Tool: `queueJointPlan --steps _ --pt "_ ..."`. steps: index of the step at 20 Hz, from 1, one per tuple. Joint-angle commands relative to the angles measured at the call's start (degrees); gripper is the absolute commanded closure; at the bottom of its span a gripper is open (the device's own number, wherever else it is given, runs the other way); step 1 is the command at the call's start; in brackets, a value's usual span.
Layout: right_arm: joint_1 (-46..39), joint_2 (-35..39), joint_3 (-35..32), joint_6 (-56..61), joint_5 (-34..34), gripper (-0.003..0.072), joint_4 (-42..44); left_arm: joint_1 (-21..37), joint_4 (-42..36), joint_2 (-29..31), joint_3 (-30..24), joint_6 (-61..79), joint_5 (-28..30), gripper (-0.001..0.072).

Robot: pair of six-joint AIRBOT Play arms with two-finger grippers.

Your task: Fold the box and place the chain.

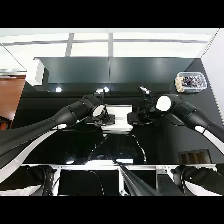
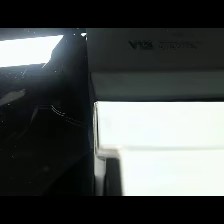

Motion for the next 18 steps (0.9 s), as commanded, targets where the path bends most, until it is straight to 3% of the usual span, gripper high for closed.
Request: queueJointPlan --steps 1,4,10,12,15,17,18 --pt "5.03 -4.15 5.27 12.48 4.28 0.0331 -12.50 0.02 0.02 -0.02 0.02 0.02 0.28 0.0685" --pt "9.01 -7.72 9.79 20.11 8.63 0.0331 -19.63 0.02 0.02 -0.02 0.02 0.02 0.31 0.0685" --pt "10.43 -8.48 10.19 25.44 9.66 0.0333 -19.74 0.02 0.02 -0.02 0.02 0.02 0.31 0.0685" --pt "10.45 -8.50 10.19 26.21 9.64 0.0455 -19.52 0.02 0.02 -0.02 0.02 0.04 0.31 0.0684" --pt "10.47 -8.74 10.19 27.26 9.75 0.0505 -19.50 0.02 0.02 -0.02 0.02 0.04 0.35 0.0685" --pt "10.49 -8.85 10.21 26.77 9.81 0.0674 -19.28 0.02 0.02 -0.02 0.02 0.02 0.33 0.0685" --pt "10.47 -8.85 10.19 26.77 9.84 0.0675 -19.28 0.02 0.02 -0.02 0.02 0.02 0.33 0.0685"
